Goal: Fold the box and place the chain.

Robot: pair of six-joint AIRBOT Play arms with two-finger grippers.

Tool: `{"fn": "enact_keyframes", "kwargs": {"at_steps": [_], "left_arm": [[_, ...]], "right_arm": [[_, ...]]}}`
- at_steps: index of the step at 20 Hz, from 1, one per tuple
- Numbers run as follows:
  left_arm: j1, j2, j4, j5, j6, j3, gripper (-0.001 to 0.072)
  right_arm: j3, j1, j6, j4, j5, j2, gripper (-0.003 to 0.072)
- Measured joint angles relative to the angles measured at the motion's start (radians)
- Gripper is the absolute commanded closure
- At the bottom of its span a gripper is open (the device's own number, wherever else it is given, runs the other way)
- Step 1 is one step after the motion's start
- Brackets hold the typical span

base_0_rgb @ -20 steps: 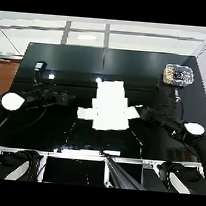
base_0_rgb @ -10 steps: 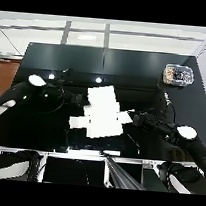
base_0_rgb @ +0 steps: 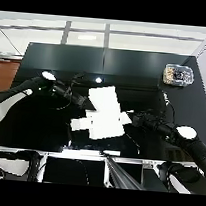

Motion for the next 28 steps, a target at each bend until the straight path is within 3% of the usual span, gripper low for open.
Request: {"fn": "enact_keyframes", "kwargs": {"at_steps": [2,3,16,18,20,21,22,24,25,28], "left_arm": [[-0.012,-0.027,0.032,-0.038,0.041,0.028,0.0182],[-0.017,-0.035,0.047,-0.050,0.060,0.038,0.0219],[-0.048,-0.093,0.054,0.002,0.130,0.076,0.0227],[-0.052,-0.109,0.045,0.000,0.105,0.087,0.0455],[-0.055,-0.122,0.042,-0.007,0.094,0.099,0.0568],[-0.056,-0.126,0.040,-0.019,0.094,0.105,0.0573],[-0.055,-0.129,0.040,-0.026,0.094,0.110,0.0659],[-0.053,-0.132,0.053,-0.053,0.094,0.126,0.0684],[-0.053,-0.133,0.067,-0.064,0.094,0.135,0.0686],[-0.051,-0.116,0.131,-0.101,0.086,0.153,0.0688]], "right_arm": [[0.000,0.000,0.000,0.002,0.003,0.000,0.0671],[0.000,0.000,0.000,0.002,0.005,0.000,0.0671],[0.000,0.000,0.000,0.001,0.026,0.000,0.0671],[0.000,0.000,0.000,0.000,0.028,0.000,0.0671],[0.000,0.000,0.000,-0.010,0.032,0.000,0.0671],[0.000,0.000,0.000,-0.016,0.032,0.000,0.0669],[0.000,0.000,0.000,-0.021,0.032,0.000,0.0578],[0.000,-0.006,0.000,-0.031,0.035,0.000,0.0002],[0.001,-0.018,0.003,-0.037,0.040,0.000,-0.0029],[0.040,-0.106,0.017,-0.113,0.103,0.003,-0.0028]]}}
